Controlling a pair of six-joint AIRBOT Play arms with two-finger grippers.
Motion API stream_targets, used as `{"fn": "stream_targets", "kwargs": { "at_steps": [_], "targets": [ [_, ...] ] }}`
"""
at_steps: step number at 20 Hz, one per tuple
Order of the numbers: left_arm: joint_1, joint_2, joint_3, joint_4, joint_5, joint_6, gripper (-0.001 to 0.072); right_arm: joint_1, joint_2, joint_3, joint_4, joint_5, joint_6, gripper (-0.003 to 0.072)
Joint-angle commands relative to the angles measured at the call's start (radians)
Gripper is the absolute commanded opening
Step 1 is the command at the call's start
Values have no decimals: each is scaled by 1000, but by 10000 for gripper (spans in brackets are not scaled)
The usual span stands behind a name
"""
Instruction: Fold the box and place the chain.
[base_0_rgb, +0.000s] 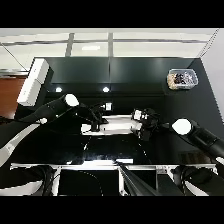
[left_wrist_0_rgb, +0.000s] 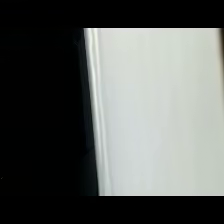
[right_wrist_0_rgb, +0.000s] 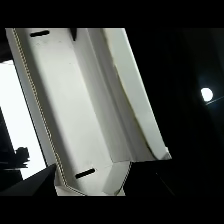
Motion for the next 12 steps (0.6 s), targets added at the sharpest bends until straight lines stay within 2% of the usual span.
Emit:
{"fn": "stream_targets", "kwargs": {
  "at_steps": [1, 4, 10, 12],
  "targets": [
    [0, 1, 1, 4, 1, 0, 26, -31, -9, 3, 36, -3, -5, 701],
    [0, 1, 1, 4, 1, 0, 25, -37, -37, 3, 142, 50, -57, 701],
    [0, 1, 1, 4, 2, 0, 25, -111, -124, 3, 351, 120, -317, 701],
    [0, 1, 1, 4, 2, 0, 26, -127, -156, 3, 338, 171, -356, 701]
  ]
}}
